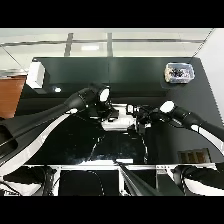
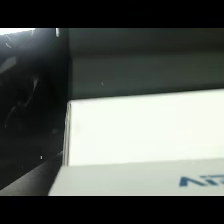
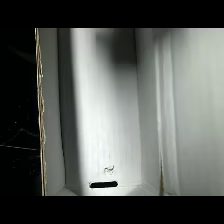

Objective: Fold the box and place the chain.

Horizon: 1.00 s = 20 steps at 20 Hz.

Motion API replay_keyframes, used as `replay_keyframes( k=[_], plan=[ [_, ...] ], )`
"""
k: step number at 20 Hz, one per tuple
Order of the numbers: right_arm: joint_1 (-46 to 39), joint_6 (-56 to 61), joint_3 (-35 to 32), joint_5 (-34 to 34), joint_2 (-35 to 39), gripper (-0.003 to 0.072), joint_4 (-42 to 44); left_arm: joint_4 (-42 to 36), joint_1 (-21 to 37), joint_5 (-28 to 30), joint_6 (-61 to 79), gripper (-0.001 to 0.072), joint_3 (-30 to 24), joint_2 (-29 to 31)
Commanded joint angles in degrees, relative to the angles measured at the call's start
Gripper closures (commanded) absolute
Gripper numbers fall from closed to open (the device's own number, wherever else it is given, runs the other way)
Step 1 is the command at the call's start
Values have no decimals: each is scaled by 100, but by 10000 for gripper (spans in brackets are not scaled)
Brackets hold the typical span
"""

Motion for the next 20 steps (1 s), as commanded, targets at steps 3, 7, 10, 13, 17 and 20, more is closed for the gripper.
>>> replay_keyframes(
  k=[3,7,10,13,17,20],
  plan=[
    [-2,4,2,4,-2,348,-2,107,33,-61,-11,282,-61,-2],
    [-2,4,2,7,-2,348,-2,52,26,90,-13,309,-144,0],
    [-2,7,2,4,-2,348,-2,-17,28,122,-11,563,-144,-2],
    [-2,4,2,-31,-2,348,0,-20,26,122,-11,684,-144,-2],
    [0,7,2,7,-2,348,17,-20,26,140,-11,683,-144,-2],
    [0,7,2,74,-2,348,17,-22,26,120,-11,683,-144,-2]
  ],
)
